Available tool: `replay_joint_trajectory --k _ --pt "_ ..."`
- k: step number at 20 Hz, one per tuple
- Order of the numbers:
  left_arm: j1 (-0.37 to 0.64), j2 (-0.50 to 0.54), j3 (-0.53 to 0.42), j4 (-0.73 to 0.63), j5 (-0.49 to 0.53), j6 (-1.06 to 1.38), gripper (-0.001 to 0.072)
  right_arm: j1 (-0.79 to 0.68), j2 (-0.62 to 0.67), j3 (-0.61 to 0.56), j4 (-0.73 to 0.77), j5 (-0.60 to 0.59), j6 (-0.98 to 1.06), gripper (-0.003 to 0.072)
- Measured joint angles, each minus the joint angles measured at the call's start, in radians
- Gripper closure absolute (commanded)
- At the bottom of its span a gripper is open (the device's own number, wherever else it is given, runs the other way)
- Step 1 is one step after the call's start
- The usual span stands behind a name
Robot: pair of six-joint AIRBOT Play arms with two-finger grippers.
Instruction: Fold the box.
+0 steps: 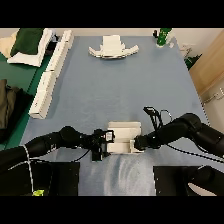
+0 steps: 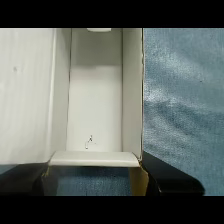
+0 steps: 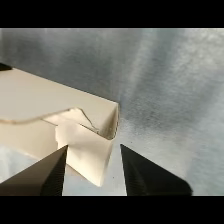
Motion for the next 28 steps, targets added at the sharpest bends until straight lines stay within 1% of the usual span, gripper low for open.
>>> replay_joint_trajectory --k 4,10,11,12,15,16,17,18,19,20,21,28 --pt "0.0 0.0 0.0 0.0 0.0 0.0 0.0226 0.144 -0.097 0.084 -0.182 -0.02 0.225 0.0175" --pt "0.0 0.0 0.0 0.0 0.0 0.0 0.0226 0.268 -0.23 0.175 -0.301 -0.063 0.47 0.0178" --pt "0.0 0.0 0.0 0.0 0.0 0.0 0.0226 0.278 -0.243 0.182 -0.314 -0.069 0.504 0.0203" --pt "0.0 0.0 0.0 0.0 0.0 0.0 0.0226 0.285 -0.254 0.188 -0.33 -0.082 0.541 0.0267" --pt "0.0 0.0 0.0 0.0 0.0 0.0 0.0226 0.297 -0.277 0.195 -0.36 -0.089 0.619 0.027" --pt "0.0 0.0 0.0 0.0 0.0 0.0 0.0226 0.299 -0.282 0.196 -0.365 -0.09 0.639 0.0284" --pt "0.0 0.0 0.0 0.0 0.0 0.0 0.0226 0.299 -0.285 0.198 -0.372 -0.093 0.654 0.0351" --pt "0.0 0.0 0.0 0.0 0.0 0.0 0.0226 0.301 -0.287 0.198 -0.375 -0.094 0.669 0.0395" --pt "0.0 0.0 0.0 0.0 0.0 0.0 0.0226 0.303 -0.289 0.199 -0.377 -0.096 0.679 0.0455" --pt "0.0 0.0 0.0 0.0 0.0 0.0 0.0226 0.303 -0.29 0.2 -0.382 -0.098 0.687 0.0622" --pt "0.0 0.0 0.0 0.0 0.0 0.0 0.0226 0.303 -0.291 0.2 -0.387 -0.105 0.693 0.0681" --pt "0.0 0.0 0.0 0.0 0.0 0.0 0.0226 0.303 -0.292 0.2 -0.393 -0.104 0.71 0.0683"
